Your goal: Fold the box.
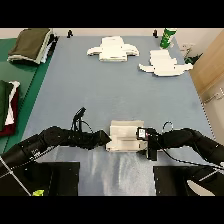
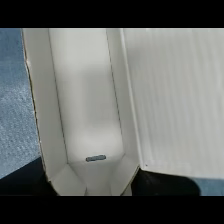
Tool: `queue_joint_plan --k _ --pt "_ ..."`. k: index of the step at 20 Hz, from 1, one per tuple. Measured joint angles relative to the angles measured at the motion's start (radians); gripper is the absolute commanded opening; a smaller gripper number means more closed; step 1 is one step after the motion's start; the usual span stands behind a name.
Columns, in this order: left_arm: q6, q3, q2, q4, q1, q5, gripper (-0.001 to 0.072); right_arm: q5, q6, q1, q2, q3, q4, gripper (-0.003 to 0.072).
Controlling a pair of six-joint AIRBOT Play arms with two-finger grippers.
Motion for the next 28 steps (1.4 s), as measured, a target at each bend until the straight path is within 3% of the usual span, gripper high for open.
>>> queue_joint_plan --k 3,10,16,21,28 --pt "-0.074 0.056 -0.042 0.083 -0.039 -0.031 0.0495 0.0 0.0 0.0 0.0 0.0 0.0 0.052" --pt "-0.49 0.211 -0.238 0.439 -0.222 -0.085 0.0495 0.0 0.0 0.0 0.0 0.0 0.0 0.0519" --pt "-0.752 0.365 -0.36 0.689 -0.289 -0.214 0.0495 0.0 0.0 0.0 0.0 0.0 0.0 0.0519" --pt "-0.829 0.472 -0.456 0.795 -0.319 -0.318 0.0489 0.0 0.0 0.0 0.0 0.0 0.0 0.052" --pt "-0.86 0.534 -0.539 0.858 -0.375 -0.4 0.0488 0.0 0.0 0.0 0.0 0.0 0.0 0.0519"
